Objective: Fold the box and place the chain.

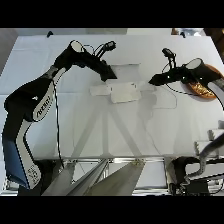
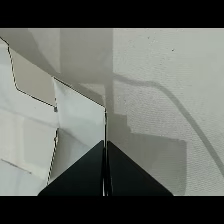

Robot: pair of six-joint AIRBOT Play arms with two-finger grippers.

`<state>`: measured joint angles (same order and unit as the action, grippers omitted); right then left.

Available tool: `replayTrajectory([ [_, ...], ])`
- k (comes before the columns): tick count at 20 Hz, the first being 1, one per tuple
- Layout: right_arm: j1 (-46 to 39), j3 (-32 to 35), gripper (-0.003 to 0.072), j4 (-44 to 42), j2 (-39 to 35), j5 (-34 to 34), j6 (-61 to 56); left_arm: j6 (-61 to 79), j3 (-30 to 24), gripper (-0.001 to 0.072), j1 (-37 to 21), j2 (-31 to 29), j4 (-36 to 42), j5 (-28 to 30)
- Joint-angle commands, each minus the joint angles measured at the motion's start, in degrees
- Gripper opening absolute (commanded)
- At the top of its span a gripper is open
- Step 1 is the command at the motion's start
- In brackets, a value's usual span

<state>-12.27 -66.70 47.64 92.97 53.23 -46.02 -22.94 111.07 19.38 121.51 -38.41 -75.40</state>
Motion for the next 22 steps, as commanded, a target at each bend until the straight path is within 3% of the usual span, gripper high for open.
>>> replayTrajectory([
  [1,0.04,0.02,0.0009,-0.07,-0.04,-0.11,-0.02,0.02,0.02,0.0006,0.02,-0.04,-0.37,-0.07],
  [6,0.04,0.02,0.0017,-0.07,-0.04,-0.17,-0.26,0.02,0.02,0.0006,0.55,-0.04,-5.35,-0.07],
  [7,0.04,0.02,0.0123,-0.07,-0.04,-0.15,-0.52,0.02,0.02,0.0006,0.61,-0.04,-5.95,-0.13],
  [8,0.04,0.02,0.0278,-0.09,-0.04,0.15,-0.63,0.02,0.02,0.0006,0.70,-0.04,-6.01,-0.11],
  [9,0.04,-0.11,0.0373,-0.07,-0.09,1.03,-0.63,0.02,0.02,0.0006,0.72,-0.09,-5.99,-0.11],
  [14,0.00,-0.50,0.0375,1.40,-4.59,4.96,-0.59,-1.01,0.02,0.0001,-0.04,-2.47,-5.90,-1.68],
  [22,0.00,-0.57,0.0366,18.62,-21.62,4.37,-1.75,-6.95,-1.11,-0.0002,-2.34,-16.13,-6.25,-3.67],
])
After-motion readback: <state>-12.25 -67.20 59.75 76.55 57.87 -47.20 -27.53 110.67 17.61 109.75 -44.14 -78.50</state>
